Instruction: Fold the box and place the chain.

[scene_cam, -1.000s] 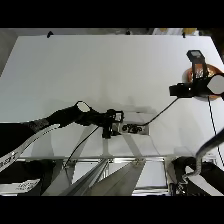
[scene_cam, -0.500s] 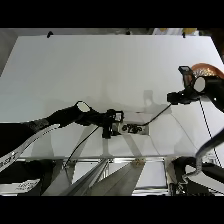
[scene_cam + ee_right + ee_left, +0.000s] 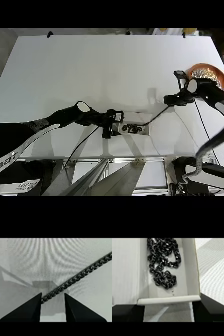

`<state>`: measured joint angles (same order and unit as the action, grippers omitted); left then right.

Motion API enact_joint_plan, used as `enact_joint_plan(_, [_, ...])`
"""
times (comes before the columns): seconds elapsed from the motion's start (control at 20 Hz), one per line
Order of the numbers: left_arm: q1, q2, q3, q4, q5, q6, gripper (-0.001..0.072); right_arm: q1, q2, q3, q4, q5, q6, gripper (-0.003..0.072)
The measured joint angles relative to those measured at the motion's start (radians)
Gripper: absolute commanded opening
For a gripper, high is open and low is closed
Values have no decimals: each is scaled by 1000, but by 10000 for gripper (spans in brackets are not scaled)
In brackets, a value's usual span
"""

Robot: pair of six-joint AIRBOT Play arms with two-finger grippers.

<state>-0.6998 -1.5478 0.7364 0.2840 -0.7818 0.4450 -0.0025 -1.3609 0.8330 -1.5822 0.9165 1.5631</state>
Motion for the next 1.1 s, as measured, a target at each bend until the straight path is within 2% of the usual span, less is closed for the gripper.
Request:
enact_joint_plan(0.1, [0,0,0,0,0,0,314,0,-11,-1,0,-6,0,153])
enact_joint_plan(0.25, [0,0,0,0,0,0,314,0,-18,0,1,-7,0,19])
enact_joint_plan(0.4, [0,0,0,0,0,0,314,2,-3,-5,-8,19,0,18])
enact_joint_plan(0.55, [0,0,0,0,0,0,314,2,78,-19,-13,53,0,18])
enact_joint_plan(1.1, [0,0,0,0,0,0,314,106,669,-121,38,279,0,19])
